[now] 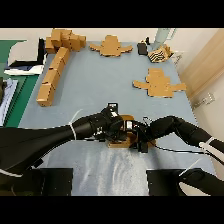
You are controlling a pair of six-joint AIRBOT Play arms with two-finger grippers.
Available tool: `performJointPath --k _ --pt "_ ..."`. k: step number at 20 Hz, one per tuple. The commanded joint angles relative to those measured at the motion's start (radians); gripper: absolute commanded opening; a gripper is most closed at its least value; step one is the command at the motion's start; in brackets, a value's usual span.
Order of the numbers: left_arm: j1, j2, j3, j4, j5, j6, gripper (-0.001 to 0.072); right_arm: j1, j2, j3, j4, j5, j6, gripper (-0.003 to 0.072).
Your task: Fold the box.
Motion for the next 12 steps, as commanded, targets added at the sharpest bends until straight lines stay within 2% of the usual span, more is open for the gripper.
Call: performJointPath --k 1,5,9,12 --pt "-0.005 -0.038 0.021 0.009 -0.01 0.0 0.048 0.0 -0.001 0.001 0.0 0.0 0.0 0.0427" --pt "-0.005 -0.061 0.038 0.004 0.045 -0.001 0.0479 0.0 -0.001 0.001 0.0 0.001 0.0 0.0427" --pt "-0.004 -0.096 0.055 -0.07 -0.044 0.023 0.0479 0.0 -0.001 0.001 0.0 0.0 0.0 0.0427" --pt "-0.003 -0.105 0.073 -0.069 -0.032 0.03 0.048 0.0 -0.001 0.001 0.0 0.0 0.0 0.0427"
